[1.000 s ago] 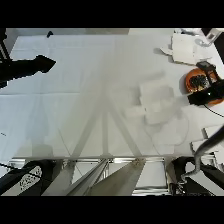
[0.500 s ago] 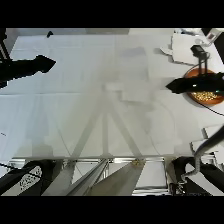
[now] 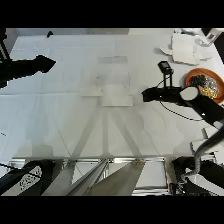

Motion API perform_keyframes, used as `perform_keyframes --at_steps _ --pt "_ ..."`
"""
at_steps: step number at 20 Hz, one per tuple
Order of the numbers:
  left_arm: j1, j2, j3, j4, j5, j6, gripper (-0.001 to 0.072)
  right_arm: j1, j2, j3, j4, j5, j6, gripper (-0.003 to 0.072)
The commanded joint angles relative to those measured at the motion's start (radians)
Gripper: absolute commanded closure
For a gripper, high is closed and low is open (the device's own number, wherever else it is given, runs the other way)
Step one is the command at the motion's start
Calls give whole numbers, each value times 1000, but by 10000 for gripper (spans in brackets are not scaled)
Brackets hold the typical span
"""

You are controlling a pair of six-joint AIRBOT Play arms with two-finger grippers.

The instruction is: Fold the box and place the chain.

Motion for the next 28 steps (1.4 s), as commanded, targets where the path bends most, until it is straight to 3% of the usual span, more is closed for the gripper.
perform_keyframes --at_steps 1,26,27,28 --pt "-1 -1 0 0 0 0 7 62 -67 -11 38 -162 -2 678" --pt "-6 -1 0 -15 38 0 11 62 -108 -11 77 -198 -3 676" --pt "-6 -1 0 -7 39 -1 50 62 -108 -11 77 -198 -3 676" --pt "-6 -2 0 10 38 1 237 62 -108 -11 77 -198 -3 676"
